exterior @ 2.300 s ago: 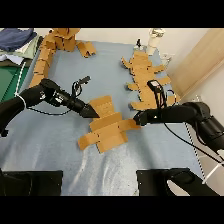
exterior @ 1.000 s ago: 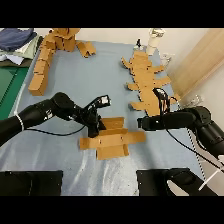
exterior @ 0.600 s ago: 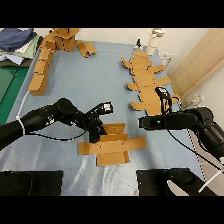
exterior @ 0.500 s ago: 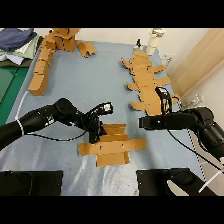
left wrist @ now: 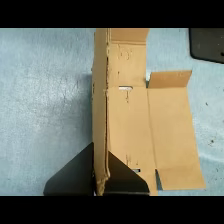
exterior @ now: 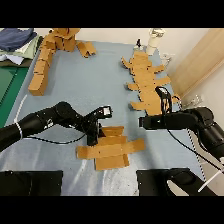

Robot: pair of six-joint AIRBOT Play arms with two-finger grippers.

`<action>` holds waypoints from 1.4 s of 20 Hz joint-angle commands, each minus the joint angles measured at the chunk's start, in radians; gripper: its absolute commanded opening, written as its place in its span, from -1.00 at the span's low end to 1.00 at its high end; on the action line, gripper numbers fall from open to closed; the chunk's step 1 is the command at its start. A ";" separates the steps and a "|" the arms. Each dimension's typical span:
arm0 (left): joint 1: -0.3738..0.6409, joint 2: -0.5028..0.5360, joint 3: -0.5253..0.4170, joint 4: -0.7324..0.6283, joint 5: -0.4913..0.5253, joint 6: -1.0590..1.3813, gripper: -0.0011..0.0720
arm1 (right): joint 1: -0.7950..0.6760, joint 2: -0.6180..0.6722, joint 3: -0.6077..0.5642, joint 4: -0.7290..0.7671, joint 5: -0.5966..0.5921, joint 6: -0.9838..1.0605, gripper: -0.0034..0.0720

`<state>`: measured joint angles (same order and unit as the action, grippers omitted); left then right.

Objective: Fold the box.

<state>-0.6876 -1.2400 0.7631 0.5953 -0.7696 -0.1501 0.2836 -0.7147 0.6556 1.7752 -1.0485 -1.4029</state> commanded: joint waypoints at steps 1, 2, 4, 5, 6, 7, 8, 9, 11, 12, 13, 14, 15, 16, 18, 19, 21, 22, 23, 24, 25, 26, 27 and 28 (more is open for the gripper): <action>-0.005 0.001 -0.019 0.003 0.009 -0.005 -0.94 | 0.001 0.001 0.000 0.000 0.002 0.000 -0.91; -0.005 0.001 -0.019 0.003 0.001 -0.008 -0.94 | 0.001 0.001 0.000 0.000 0.002 0.000 -0.91; -0.005 0.002 -0.018 -0.005 -0.029 -0.015 -0.94 | 0.001 0.001 0.000 0.000 0.002 0.000 -0.91; -0.005 0.002 -0.018 -0.013 -0.051 -0.019 -0.94 | 0.001 0.001 0.000 0.000 0.002 0.000 -0.91; -0.005 0.002 -0.018 -0.021 -0.071 -0.019 -0.94 | 0.001 0.001 0.000 0.000 0.002 0.000 -0.91; -0.005 0.006 -0.018 -0.024 -0.078 -0.019 -0.94 | 0.001 0.001 0.000 -0.001 0.002 0.000 -0.91; -0.005 0.013 -0.018 -0.024 -0.072 -0.019 -0.94 | 0.001 0.001 0.000 -0.004 0.003 0.000 -0.91; -0.005 0.021 -0.018 -0.023 -0.053 -0.019 -0.94 | 0.001 0.001 0.000 -0.007 0.004 0.000 -0.91; -0.005 0.045 -0.018 -0.023 0.035 -0.016 -0.94 | 0.001 0.001 0.000 -0.011 0.006 0.000 -0.91; -0.005 0.055 -0.018 -0.023 0.090 -0.007 -0.94 | 0.001 0.001 0.000 -0.011 0.009 0.000 -0.91; -0.005 0.063 -0.018 -0.022 0.127 0.012 -0.94 | 0.001 0.001 0.000 -0.011 0.013 0.000 -0.91; -0.010 0.068 -0.019 -0.015 0.161 0.029 -0.94 | 0.001 0.001 0.000 -0.011 0.017 0.000 -0.91; -0.021 0.070 -0.019 0.009 0.192 0.031 -0.94 | 0.001 0.001 0.000 -0.011 0.021 0.000 -0.91; -0.039 0.070 -0.019 0.029 0.214 0.031 -0.94 | 0.001 0.001 0.000 -0.011 0.024 0.000 -0.91; -0.085 0.070 -0.019 0.065 0.253 0.029 -0.94 | 0.001 0.001 0.000 -0.015 0.027 0.000 -0.91; -0.103 0.070 -0.021 0.067 0.268 0.027 -0.94 | 0.001 0.001 0.000 -0.016 0.027 0.000 -0.91; -0.124 0.070 -0.032 0.066 0.273 0.025 -0.94 | 0.001 0.001 0.000 -0.015 0.027 0.000 -0.91; -0.129 0.070 -0.040 0.067 0.272 0.018 -0.94 | 0.001 0.001 0.000 -0.016 0.027 0.000 -0.91; -0.130 0.070 -0.050 0.063 0.270 0.018 -0.94 | 0.001 0.001 0.000 -0.016 0.027 0.000 -0.91; -0.136 0.070 -0.058 0.059 0.270 0.018 -0.94 | 0.001 0.001 0.000 -0.016 0.028 0.000 -0.91; -0.143 0.070 -0.063 0.056 0.269 0.018 -0.94 | 0.001 0.001 0.000 -0.016 0.029 0.000 -0.91; -0.148 0.070 -0.068 0.056 0.270 0.018 -0.94 | 0.001 0.001 0.000 -0.015 0.030 0.000 -0.91; -0.156 0.070 -0.071 0.056 0.269 0.018 -0.94 | 0.001 0.001 0.000 -0.015 0.032 0.000 -0.91; -0.162 0.070 -0.073 0.056 0.267 0.018 -0.94 | 0.001 0.001 0.000 -0.015 0.033 0.000 -0.91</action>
<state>-0.8314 -1.1702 0.7017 0.6506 -0.5045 -0.1299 0.2836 -0.7147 0.6556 1.7599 -1.0195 -1.4029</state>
